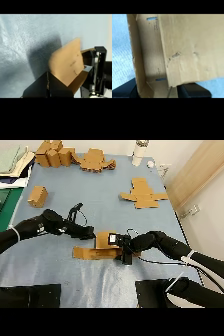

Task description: Fold the box.

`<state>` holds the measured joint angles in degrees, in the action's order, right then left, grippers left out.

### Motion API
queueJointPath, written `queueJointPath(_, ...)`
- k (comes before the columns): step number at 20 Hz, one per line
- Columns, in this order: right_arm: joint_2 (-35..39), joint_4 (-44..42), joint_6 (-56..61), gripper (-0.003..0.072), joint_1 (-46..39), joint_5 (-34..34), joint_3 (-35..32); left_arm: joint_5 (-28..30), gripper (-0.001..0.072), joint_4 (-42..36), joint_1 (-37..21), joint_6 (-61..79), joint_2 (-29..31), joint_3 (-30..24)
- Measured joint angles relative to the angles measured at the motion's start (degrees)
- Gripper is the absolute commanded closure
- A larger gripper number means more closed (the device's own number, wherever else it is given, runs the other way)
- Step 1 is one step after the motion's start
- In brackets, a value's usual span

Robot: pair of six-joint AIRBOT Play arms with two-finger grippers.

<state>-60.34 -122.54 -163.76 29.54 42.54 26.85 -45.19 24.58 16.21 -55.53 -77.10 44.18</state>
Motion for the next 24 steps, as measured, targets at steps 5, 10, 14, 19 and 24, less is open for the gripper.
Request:
queueJointPath(5, 0.0, 0.0, 0.0, 0.0180, 0.0, 0.0, 0.0, -6.8, 0.0697, 2.4, -5.4, 18.1, 6.9, 0.0)
queueJointPath(10, 0.0, 0.0, 0.0, 0.0180, 0.0, 0.0, 0.0, -9.0, 0.0251, 16.5, -2.0, 30.3, 12.5, -0.1)
queueJointPath(14, 0.0, 0.0, 0.0, 0.0180, 0.0, 0.0, 0.0, -8.6, 0.0047, 23.5, 2.9, 38.7, 12.4, -0.1)
queueJointPath(19, 0.0, 0.0, 0.0, 0.0180, 0.0, 0.0, 0.0, -7.8, 0.0047, 26.1, 5.9, 46.3, 10.6, -0.1)
queueJointPath(24, 0.0, 0.0, 0.0, 0.0180, 0.0, 0.0, 0.0, -7.3, 0.0046, 23.4, 5.4, 52.1, 10.2, -0.9)
